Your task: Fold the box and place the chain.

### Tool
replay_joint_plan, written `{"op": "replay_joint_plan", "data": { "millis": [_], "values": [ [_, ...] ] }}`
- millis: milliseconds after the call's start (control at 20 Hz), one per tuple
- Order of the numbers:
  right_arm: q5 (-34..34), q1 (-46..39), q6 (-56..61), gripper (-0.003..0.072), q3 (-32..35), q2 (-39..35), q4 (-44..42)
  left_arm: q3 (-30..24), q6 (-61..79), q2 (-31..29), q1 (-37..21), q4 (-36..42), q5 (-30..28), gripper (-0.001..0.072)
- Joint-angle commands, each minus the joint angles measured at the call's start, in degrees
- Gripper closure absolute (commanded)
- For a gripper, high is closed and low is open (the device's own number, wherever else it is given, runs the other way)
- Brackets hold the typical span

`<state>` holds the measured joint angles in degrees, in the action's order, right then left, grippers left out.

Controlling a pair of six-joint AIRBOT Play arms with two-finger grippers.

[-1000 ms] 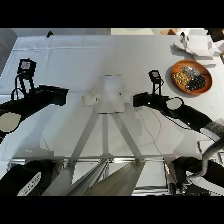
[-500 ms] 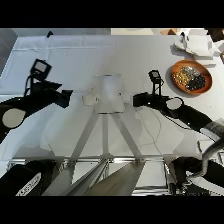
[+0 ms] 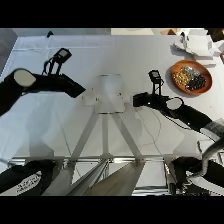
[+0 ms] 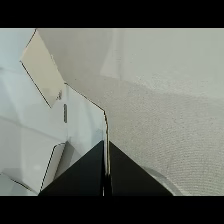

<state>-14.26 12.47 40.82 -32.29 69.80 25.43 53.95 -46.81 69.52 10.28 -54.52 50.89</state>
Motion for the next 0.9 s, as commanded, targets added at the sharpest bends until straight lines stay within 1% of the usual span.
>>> {"op": "replay_joint_plan", "data": {
  "millis": [0, 50, 100, 250, 400, 500, 650, 750, 850],
  "values": [
    [0.0, 0.07, 0.02, 0.0677, 0.02, -0.04, -0.02, 7.69, 3.87, 8.68, -5.38, 6.08, 11.82, 0.0075],
    [0.0, 0.07, 0.02, 0.0677, 0.02, -0.02, -0.02, 9.31, 5.57, 11.04, -5.9, 6.25, 12.83, 0.0053],
    [0.0, 0.07, 0.02, 0.0677, 0.02, -0.04, -0.02, 10.69, 7.89, 13.33, -6.08, 7.48, 13.73, 0.0053],
    [0.0, 0.07, 0.02, 0.0677, 0.02, -0.04, -0.02, 13.81, 21.59, 19.41, -6.14, 14.86, 17.73, 0.0053],
    [-0.02, 0.07, 0.02, 0.0677, 0.02, -0.04, -0.02, 14.38, 31.89, 23.69, -6.14, 25.81, 17.66, 0.0053],
    [0.0, 0.07, 0.02, 0.0677, 0.02, -0.04, -0.02, 14.38, 35.6, 25.77, -6.03, 30.1, 17.33, 0.0053],
    [0.0, 0.07, 0.02, 0.0677, 0.02, -0.02, -0.02, 14.4, 39.69, 27.06, -5.86, 30.71, 15.61, 0.0053],
    [0.0, 0.07, 0.02, 0.0677, 0.02, -0.04, -0.02, 14.4, 41.18, 27.1, -5.77, 30.71, 13.46, 0.0056],
    [0.0, 0.07, 0.02, 0.0677, 0.02, -0.04, -0.02, 14.4, 42.73, 27.19, -5.53, 30.21, 10.93, 0.0078]
  ]
}}
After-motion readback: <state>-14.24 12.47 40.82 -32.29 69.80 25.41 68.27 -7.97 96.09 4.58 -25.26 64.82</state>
